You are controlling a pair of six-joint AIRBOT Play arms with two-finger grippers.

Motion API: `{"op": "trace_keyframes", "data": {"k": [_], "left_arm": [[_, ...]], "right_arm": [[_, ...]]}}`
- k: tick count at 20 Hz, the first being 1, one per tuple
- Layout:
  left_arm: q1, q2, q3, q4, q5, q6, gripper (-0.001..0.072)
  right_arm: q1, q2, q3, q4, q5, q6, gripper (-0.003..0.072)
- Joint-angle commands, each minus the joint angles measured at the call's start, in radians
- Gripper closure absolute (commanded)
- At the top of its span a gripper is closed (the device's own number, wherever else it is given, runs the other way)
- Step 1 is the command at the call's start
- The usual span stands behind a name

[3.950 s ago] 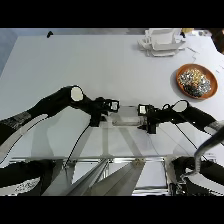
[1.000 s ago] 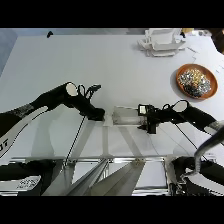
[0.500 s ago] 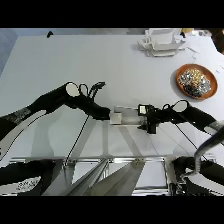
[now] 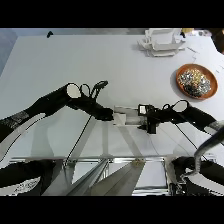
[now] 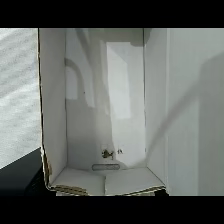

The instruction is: Fold the box and place the chain.

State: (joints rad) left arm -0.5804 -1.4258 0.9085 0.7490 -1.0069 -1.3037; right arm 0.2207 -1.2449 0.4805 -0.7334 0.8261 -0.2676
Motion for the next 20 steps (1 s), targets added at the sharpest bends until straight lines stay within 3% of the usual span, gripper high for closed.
{"op": "trace_keyframes", "data": {"k": [1, 3, 11, 13, 14, 15, 20], "left_arm": [[-0.007, 0.001, 0.000, -0.001, 0.012, -0.006, 0.0545], [-0.007, 0.001, 0.000, 0.000, 0.015, -0.007, 0.0423], [-0.070, 0.001, 0.003, 0.035, 0.145, -0.079, 0.0413], [-0.090, 0.001, 0.008, 0.115, 0.173, -0.146, 0.0395], [-0.097, 0.001, 0.011, 0.161, 0.178, -0.207, 0.0315], [-0.104, 0.001, 0.019, 0.211, 0.177, -0.273, 0.0291], [-0.155, -0.001, 0.081, 0.315, 0.173, -0.418, 0.0292]], "right_arm": [[0.000, 0.000, 0.000, 0.000, 0.000, 0.001, 0.0307], [0.000, 0.000, 0.000, 0.000, 0.000, 0.001, 0.0307], [0.000, 0.000, 0.000, 0.000, 0.000, 0.001, 0.0307], [0.000, 0.000, 0.000, 0.000, 0.000, 0.001, 0.0307], [0.000, 0.000, 0.000, 0.000, 0.000, 0.001, 0.0307], [0.000, 0.000, 0.000, 0.000, 0.000, 0.001, 0.0307], [0.000, 0.000, 0.000, 0.000, 0.000, 0.001, 0.0307]]}}
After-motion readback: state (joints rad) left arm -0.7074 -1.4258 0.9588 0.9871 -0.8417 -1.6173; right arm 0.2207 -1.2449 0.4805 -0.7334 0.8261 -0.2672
